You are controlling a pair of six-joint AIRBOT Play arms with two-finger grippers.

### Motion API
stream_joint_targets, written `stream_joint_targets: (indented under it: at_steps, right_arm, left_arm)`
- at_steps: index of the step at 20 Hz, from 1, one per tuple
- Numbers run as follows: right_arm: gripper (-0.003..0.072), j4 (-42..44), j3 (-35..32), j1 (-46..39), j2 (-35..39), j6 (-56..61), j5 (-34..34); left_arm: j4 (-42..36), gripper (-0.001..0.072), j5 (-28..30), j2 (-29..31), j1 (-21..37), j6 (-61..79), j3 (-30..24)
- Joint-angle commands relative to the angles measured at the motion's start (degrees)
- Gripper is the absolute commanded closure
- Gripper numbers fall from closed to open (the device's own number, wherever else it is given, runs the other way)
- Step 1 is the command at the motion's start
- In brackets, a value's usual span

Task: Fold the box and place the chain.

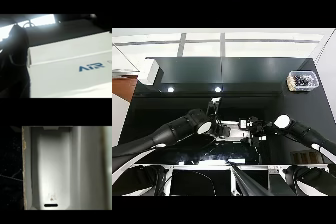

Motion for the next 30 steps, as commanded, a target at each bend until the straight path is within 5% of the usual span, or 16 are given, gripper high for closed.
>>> stream_joint_targets:
  at_steps: [1, 3, 5, 12, 18, 30]
  right_arm:
    - [0.026, 0.02, -0.02, 0.04, -0.02, 0.02, -0.11]
    - [0.026, 0.02, -0.02, 0.04, -0.02, 0.02, -0.11]
    - [0.026, 0.02, -0.02, 0.04, -0.02, 0.0, -0.11]
    - [0.026, 0.02, -0.02, 0.04, -0.02, 0.02, -0.11]
    - [0.026, 0.04, -0.02, 0.04, -0.02, 0.02, -0.09]
    - [0.026, 0.02, -0.02, 0.04, -0.02, 0.0, -0.11]
  left_arm:
    - [0.61, 0.0229, -1.6, -2.43, -1.25, -1.53, 2.29]
    - [0.66, 0.0234, -3.06, -3.3, -1.25, -2.56, 2.29]
    - [0.87, 0.0387, -2.95, -3.78, -1.49, -2.58, 2.29]
    - [5.81, 0.0388, -2.62, -3.93, -1.44, -7.78, 2.29]
    - [5.92, 0.0492, -2.8, -4.76, -1.09, -8.41, 2.29]
    - [5.27, 0.0503, -2.8, -5.75, -0.59, -8.5, 2.29]
